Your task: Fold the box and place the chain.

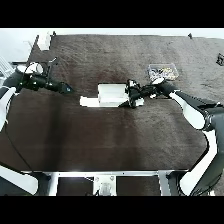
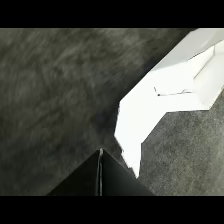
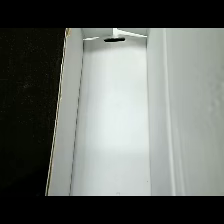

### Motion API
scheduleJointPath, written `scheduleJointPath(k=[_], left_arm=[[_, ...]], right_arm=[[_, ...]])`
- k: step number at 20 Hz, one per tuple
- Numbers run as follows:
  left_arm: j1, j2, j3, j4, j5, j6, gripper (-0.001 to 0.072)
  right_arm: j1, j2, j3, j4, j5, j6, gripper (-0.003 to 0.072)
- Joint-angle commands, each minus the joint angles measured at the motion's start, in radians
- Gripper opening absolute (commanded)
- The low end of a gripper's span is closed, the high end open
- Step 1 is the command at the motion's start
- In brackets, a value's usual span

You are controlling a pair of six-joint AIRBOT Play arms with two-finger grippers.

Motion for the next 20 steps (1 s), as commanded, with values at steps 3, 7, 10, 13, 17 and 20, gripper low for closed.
scheduleJointPath(k=[3, 7, 10, 13, 17, 20], left_arm=[[0.024, 0.0, -0.134, 0.002, 0.053, -0.092, 0.0016], [0.018, 0.0, -0.201, -0.051, 0.068, -0.094, 0.0017], [-0.017, 0.0, -0.204, -0.057, 0.096, -0.126, 0.0017], [-0.085, 0.0, -0.204, -0.057, 0.106, -0.13, 0.0018], [-0.159, 0.0, -0.204, -0.057, 0.196, -0.181, 0.0019], [-0.189, 0.0, -0.204, -0.058, 0.216, -0.196, 0.002]], right_arm=[[0.0, -0.001, 0.0, 0.0, 0.0, 0.0, 0.0553], [0.0, -0.001, 0.0, 0.0, 0.0, 0.0, 0.0553], [0.0, -0.001, 0.0, 0.0, 0.0, 0.0, 0.0553], [0.0, -0.001, 0.0, 0.0, 0.0, 0.0, 0.0553], [0.0, -0.001, 0.0, 0.0, 0.0, 0.0, 0.0553], [0.0, -0.001, 0.0, 0.0, 0.0, 0.0, 0.0553]])
